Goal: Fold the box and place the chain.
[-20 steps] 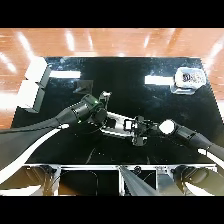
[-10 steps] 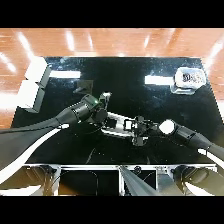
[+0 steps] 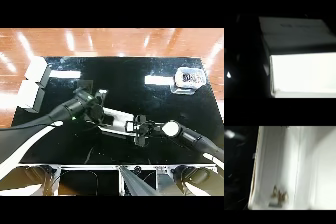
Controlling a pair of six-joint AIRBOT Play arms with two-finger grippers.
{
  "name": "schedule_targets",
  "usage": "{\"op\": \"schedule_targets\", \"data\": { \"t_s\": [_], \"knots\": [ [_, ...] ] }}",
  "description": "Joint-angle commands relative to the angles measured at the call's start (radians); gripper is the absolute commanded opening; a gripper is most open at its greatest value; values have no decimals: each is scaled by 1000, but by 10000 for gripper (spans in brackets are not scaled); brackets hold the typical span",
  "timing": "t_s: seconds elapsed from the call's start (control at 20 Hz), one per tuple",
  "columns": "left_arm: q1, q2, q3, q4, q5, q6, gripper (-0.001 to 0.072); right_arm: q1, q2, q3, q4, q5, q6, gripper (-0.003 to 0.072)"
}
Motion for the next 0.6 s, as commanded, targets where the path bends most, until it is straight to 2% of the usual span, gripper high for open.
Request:
{"op": "schedule_targets", "data": {
  "t_s": [0.0, 0.2, 0.55],
  "knots": [
    [100, 47, 0, 53, 43, -7, 21, 1, 82, 1, 17, 16, 5, 630],
    [143, 64, -26, 76, 57, -26, 21, 1, 140, 1, 21, 15, 5, 630],
    [141, 137, -211, 63, -5, -145, 21, 1, 144, 1, 16, 3, 4, 630]
  ]
}}
